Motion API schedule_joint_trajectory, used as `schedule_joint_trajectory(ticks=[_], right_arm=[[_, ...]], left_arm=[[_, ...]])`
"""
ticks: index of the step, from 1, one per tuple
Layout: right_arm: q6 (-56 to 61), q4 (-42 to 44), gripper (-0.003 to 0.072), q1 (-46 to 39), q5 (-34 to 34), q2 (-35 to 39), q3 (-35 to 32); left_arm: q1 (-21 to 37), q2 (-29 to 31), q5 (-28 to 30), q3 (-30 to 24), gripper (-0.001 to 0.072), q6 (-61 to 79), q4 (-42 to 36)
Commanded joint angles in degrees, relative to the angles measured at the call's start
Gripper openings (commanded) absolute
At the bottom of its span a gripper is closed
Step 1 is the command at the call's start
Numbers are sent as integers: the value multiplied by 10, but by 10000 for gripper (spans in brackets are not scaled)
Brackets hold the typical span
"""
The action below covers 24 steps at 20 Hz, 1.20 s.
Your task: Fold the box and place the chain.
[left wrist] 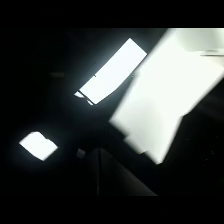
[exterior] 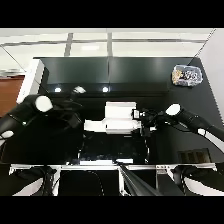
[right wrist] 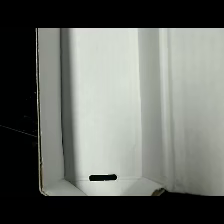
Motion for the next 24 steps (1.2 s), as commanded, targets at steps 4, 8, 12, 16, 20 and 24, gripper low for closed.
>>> schedule_joint_trajectory(ticks=[4, 8, 12, 16, 20, 24], right_arm=[[0, 0, 178, 0, 0, 0, 0], [0, 0, 178, 0, 0, 0, 0], [0, 0, 178, 0, 0, 0, 0], [0, 0, 178, 0, 0, 0, 0], [0, 0, 178, 0, 0, 0, 0], [0, 0, 178, 0, 0, 0, 0]], left_arm=[[254, -91, -94, -80, 26, -79, -355], [215, -159, -80, -82, 26, -74, -357], [122, -188, -58, -75, 26, -38, -401], [45, -213, -59, -43, 27, -17, -416], [27, -214, -66, -9, 32, 38, -464], [37, -214, -83, 4, 659, 37, -462]])
